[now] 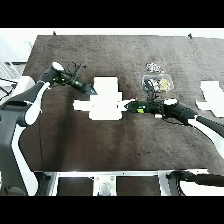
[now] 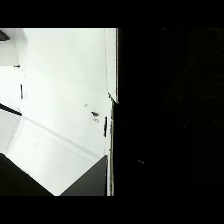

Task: Fold the box and place the chain.

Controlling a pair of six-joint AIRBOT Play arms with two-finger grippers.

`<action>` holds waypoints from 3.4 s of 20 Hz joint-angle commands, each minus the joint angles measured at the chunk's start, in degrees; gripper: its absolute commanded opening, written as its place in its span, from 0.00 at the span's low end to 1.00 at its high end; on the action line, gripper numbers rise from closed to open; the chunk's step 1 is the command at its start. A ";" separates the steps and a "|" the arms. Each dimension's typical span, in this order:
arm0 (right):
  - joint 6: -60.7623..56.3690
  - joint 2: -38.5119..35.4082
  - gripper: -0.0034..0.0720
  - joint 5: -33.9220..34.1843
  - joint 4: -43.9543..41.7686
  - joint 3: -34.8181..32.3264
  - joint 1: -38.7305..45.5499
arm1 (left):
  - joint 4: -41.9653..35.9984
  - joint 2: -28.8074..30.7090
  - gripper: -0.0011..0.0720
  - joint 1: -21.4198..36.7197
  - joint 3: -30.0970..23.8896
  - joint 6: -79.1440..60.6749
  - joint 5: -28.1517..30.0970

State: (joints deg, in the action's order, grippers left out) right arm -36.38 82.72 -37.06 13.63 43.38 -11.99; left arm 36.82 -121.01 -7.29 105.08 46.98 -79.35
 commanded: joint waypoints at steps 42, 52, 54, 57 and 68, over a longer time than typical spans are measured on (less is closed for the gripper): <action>0.66 -8.74 0.44 -8.92 0.33 -3.72 15.19 | -11.34 17.33 0.03 -0.04 -26.21 -62.10 11.54; 0.68 -8.74 0.44 -8.94 0.33 -4.39 15.17 | -12.85 15.08 0.04 -0.04 -27.69 -70.12 13.77; 0.68 -8.74 0.44 -8.92 0.33 -4.39 15.17 | -13.44 14.08 0.04 -0.04 -27.76 -71.52 13.35; 0.68 -8.74 0.44 -8.92 0.33 -4.39 15.17 | -15.32 13.33 0.04 -0.04 -27.76 -74.53 12.96; 1.09 -8.74 0.44 -8.90 0.33 -4.39 14.10 | -16.52 11.10 0.04 -0.02 -27.76 -76.00 15.08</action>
State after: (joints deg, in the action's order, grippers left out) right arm -35.51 74.02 -46.00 13.96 39.00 2.33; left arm 20.49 -109.73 -7.33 77.34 -28.64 -65.95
